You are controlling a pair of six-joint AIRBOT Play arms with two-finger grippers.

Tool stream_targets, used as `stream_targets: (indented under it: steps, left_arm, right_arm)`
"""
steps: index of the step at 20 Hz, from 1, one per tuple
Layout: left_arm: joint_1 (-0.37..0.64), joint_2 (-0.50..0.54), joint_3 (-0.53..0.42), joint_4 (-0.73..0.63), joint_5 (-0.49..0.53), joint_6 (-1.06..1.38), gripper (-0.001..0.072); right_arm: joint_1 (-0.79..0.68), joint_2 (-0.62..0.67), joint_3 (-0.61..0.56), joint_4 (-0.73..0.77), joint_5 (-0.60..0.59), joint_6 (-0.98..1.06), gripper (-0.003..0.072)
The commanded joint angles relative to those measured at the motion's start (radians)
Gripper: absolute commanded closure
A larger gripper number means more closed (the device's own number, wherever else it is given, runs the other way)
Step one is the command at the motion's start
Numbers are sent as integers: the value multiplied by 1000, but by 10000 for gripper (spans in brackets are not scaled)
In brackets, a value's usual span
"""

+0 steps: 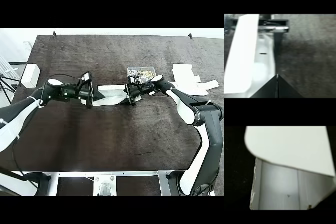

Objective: Fold the box and place the chain.

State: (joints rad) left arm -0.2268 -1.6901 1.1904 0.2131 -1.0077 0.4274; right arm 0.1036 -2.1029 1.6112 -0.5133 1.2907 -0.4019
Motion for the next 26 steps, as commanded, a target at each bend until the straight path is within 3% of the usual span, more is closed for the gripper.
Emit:
stream_targets:
  steps: [1, 6, 9, 14, 26]
  left_arm:
    - [-3, -65, 111, -28, 70, -29, 693]
    - [-3, -172, 274, -5, 111, -102, 693]
    - [-3, -175, 275, 31, 203, -108, 693]
    - [-3, -194, 275, 76, 244, -155, 693]
    - [-3, -253, 273, 100, 210, -184, 693]
  right_arm:
    - [1, 0, 0, 0, 0, 0, 105]
    - [1, 0, 0, 0, 0, 0, 105]
    - [1, 0, 0, 0, 0, 0, 105]
    - [1, 0, 0, 0, 0, 0, 105]
    - [1, 0, 0, 0, 0, 1, 105]
